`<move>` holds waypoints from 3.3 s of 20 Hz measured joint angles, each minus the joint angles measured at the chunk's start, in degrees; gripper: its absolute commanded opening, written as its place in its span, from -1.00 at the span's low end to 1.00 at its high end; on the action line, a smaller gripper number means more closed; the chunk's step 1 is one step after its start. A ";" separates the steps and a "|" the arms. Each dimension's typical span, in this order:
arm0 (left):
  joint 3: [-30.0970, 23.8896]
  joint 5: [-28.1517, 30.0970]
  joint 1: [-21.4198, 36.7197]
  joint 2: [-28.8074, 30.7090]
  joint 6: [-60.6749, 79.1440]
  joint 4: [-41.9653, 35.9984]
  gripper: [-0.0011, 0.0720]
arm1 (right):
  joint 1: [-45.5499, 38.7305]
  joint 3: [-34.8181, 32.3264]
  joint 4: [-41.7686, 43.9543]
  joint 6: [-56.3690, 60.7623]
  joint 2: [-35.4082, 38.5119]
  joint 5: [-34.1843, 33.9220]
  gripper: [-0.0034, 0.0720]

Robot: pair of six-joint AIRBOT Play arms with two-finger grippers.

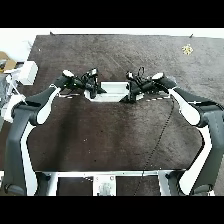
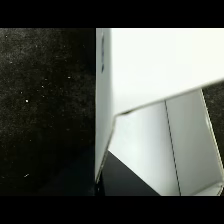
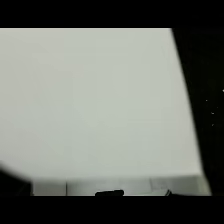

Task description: Fold the box and place the chain.

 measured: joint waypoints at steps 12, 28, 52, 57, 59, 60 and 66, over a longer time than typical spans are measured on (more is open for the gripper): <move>0.00 0.04 0.00 0.00 0.02 -0.02 -0.94 | 0.04 0.04 -2.01 -0.87 -0.02 -1.57 0.28; 0.00 0.04 0.00 0.00 0.00 -0.02 -0.95 | 0.00 0.04 -2.58 -0.90 -0.02 -2.23 0.28; 0.15 -6.36 4.90 5.64 -7.43 -1.22 -0.30 | -0.04 0.07 -2.56 -0.90 -0.02 -2.40 0.28; 0.39 -17.05 6.32 8.11 -16.90 -1.05 -0.94 | -0.04 0.04 -2.56 -0.90 -0.02 -2.40 0.28; 0.42 -19.37 5.09 8.28 -19.19 1.03 -0.95 | -0.04 0.04 -2.56 -0.90 -0.02 -2.40 0.28; 0.39 -19.87 4.26 8.26 -19.91 2.10 -0.95 | -0.04 0.04 -2.56 -0.90 -0.02 -2.40 0.28; 0.39 -17.16 -0.52 8.33 -21.59 1.53 -0.95 | -0.04 0.04 -2.56 -0.90 -0.02 -2.38 0.28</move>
